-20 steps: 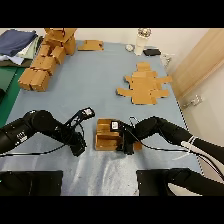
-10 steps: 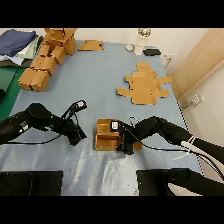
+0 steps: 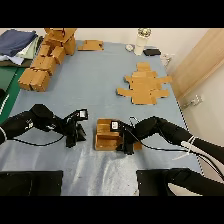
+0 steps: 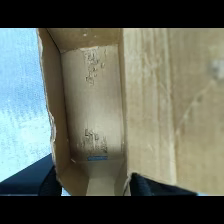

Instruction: Fold the box.

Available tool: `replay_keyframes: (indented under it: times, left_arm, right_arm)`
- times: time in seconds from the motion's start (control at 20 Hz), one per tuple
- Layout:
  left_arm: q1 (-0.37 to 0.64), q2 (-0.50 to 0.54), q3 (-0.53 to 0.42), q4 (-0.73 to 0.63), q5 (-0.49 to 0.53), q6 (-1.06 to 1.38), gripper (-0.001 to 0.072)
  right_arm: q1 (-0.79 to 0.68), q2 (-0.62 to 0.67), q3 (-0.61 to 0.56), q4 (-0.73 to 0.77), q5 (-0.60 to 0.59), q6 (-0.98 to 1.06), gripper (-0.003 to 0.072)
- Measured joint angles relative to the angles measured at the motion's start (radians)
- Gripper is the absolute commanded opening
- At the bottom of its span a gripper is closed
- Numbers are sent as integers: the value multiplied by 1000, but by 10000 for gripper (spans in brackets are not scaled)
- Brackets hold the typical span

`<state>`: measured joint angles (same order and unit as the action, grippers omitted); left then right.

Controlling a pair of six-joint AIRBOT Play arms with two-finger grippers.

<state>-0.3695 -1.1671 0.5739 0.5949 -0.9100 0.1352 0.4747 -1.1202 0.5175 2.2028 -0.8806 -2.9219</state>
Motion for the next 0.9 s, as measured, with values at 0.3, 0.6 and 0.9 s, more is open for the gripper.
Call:
replay_keyframes:
  times: [0.3,0.6,0.9]
  left_arm:
    - [-15,19,-92,-117,-18,190,691]
    - [-42,47,-134,-237,13,355,692]
    - [-115,31,-138,-279,139,374,692]
  right_arm:
    - [0,0,0,0,0,0,470]
    - [0,0,0,0,0,0,470]
    - [0,0,0,0,0,0,470]
